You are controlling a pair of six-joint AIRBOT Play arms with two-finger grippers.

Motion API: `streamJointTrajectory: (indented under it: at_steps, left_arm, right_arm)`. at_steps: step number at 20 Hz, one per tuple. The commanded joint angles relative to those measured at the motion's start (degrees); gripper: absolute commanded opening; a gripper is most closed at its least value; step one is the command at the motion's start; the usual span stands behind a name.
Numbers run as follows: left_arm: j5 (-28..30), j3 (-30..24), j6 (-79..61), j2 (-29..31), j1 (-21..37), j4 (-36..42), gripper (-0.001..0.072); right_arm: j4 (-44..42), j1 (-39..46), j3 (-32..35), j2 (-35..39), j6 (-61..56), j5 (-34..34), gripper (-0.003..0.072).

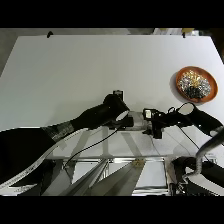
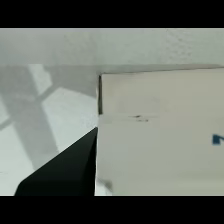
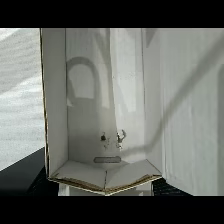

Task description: Fold the box and place the chain.

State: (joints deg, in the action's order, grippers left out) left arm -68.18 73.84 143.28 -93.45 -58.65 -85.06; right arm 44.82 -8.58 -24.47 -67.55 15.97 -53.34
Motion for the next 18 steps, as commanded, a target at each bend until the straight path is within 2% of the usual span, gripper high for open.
streamJointTrajectory:
  at_steps: [1, 6, 8, 9, 11, 14, 16, 18]
  left_arm:
    - [-1.77, -0.04, -5.51, 3.52, 0.98, -0.9, 0.0226]
    - [-5.68, -2.91, -18.75, 12.44, 5.75, -0.94, 0.0242]
    - [-4.94, -6.14, -31.15, 17.31, 8.17, -0.98, 0.0559]
    - [-3.61, -9.07, -37.33, 20.17, 9.6, -0.94, 0.0602]
    - [-0.39, -16.76, -51.41, 25.88, 12.76, 1.07, 0.0632]
    - [4.98, -30.01, -81.13, 32.04, 18.56, 13.03, 0.0633]
    - [10.62, -36.65, -103.43, 32.74, 22.16, 22.75, 0.0634]
    - [17.0, -39.74, -121.17, 31.23, 24.13, 31.91, 0.0635]
  right_arm:
    - [-0.02, 0.02, -0.04, 0.04, 0.0, -0.02, 0.0315]
    - [-0.02, 0.02, -0.04, 0.04, -0.02, 0.0, 0.0315]
    - [-0.02, 0.02, -0.04, 0.04, -0.02, 0.0, 0.0315]
    - [-0.02, 0.02, -0.04, 0.04, -0.02, 0.0, 0.0315]
    - [-0.02, 0.02, -0.04, 0.04, 0.0, -0.02, 0.0315]
    - [-0.02, 0.02, -0.04, 0.04, -0.02, -0.02, 0.0315]
    - [-0.02, 0.02, -0.04, 0.04, -0.02, -0.02, 0.0315]
    - [-0.02, 0.02, -0.04, 0.04, -0.02, -0.02, 0.0315]
